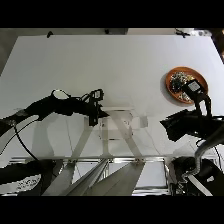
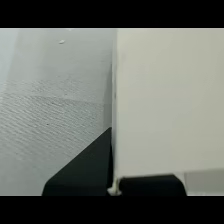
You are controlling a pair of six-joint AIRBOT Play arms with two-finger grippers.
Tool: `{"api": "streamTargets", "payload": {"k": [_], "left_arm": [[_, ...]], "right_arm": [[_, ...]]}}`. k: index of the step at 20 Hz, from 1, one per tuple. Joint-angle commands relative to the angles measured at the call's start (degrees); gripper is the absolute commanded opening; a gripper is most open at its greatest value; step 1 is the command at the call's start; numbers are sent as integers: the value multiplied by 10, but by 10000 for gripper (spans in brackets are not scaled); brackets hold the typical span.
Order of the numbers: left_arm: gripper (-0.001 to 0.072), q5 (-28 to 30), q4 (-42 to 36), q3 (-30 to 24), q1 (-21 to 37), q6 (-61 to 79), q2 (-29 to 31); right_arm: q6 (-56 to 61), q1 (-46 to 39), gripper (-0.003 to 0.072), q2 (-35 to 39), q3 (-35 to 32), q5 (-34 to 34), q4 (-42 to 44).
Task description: Fold the box and place the chain.
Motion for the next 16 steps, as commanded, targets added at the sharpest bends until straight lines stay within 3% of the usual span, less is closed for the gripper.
{"api": "streamTargets", "payload": {"k": [1, 7, 16], "left_arm": [[3, 13, -27, -1, -1, 39, -11], [3, -14, -157, -1, -1, 131, -40], [3, -13, -118, -1, -1, 139, -61]], "right_arm": [[0, 0, 339, 1, 0, -13, -1], [0, 0, 339, 1, -3, -15, -2], [-3, 0, 339, -49, -4, -16, -2]]}}
